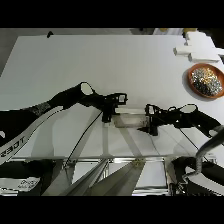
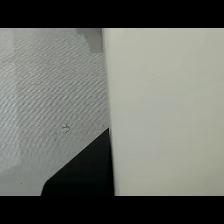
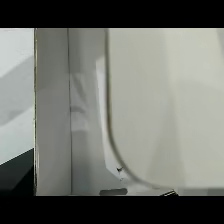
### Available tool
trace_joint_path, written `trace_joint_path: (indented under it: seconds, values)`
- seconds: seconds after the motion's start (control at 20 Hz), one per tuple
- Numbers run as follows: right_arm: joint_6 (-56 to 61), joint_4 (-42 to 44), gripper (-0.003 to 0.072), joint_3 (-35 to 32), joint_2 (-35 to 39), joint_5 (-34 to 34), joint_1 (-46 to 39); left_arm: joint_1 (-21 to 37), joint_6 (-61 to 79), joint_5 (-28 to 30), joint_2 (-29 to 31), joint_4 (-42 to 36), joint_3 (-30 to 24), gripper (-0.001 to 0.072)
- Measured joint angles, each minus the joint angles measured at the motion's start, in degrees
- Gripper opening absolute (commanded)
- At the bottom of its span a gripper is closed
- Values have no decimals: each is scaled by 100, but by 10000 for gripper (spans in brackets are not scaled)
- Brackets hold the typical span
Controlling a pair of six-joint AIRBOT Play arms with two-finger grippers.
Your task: Fold the box and place the chain.
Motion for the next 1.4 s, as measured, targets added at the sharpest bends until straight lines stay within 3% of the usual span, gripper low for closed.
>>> trace_joint_path:
  seconds: [0.45,1.0,1.4]
  values:
    - [-225,-192,584,0,-162,28,-284,0,-9,-2,-2,-7,-2,12]
    - [-553,42,403,4,-372,-33,-131,2,0,-13,0,0,-2,12]
    - [-564,48,398,4,-376,-66,-131,2,-2,-4,0,0,-2,12]
